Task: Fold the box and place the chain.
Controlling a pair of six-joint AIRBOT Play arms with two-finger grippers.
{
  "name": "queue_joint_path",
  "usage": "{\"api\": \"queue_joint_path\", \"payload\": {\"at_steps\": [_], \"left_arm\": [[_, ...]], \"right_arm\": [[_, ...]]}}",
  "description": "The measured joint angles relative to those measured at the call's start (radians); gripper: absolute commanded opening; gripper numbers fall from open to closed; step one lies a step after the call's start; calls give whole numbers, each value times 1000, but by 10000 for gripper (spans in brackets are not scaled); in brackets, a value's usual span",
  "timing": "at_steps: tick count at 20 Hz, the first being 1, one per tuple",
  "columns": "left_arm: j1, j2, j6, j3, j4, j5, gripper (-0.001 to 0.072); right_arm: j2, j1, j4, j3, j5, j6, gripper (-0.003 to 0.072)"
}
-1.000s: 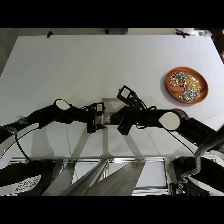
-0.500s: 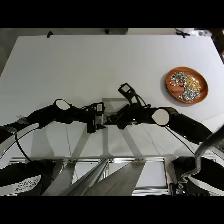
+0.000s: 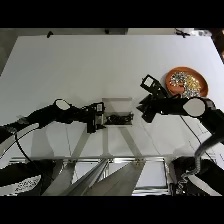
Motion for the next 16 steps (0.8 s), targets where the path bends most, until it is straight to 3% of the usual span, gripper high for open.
{"api": "queue_joint_path", "payload": {"at_steps": [1, 3, 10, 16], "left_arm": [[0, 0, 0, 0, 0, 0, 387], [0, 0, 0, 0, 0, 0, 387], [0, 0, 0, 0, 0, 0, 387], [0, 0, 0, 0, 0, 0, 387]], "right_arm": [[-22, -18, -21, -2, 14, -84, 427], [-82, -35, -40, -4, 18, -240, 461], [-272, -16, 52, -6, -17, -585, 461], [-343, 27, 128, -6, -39, -692, 460]]}}
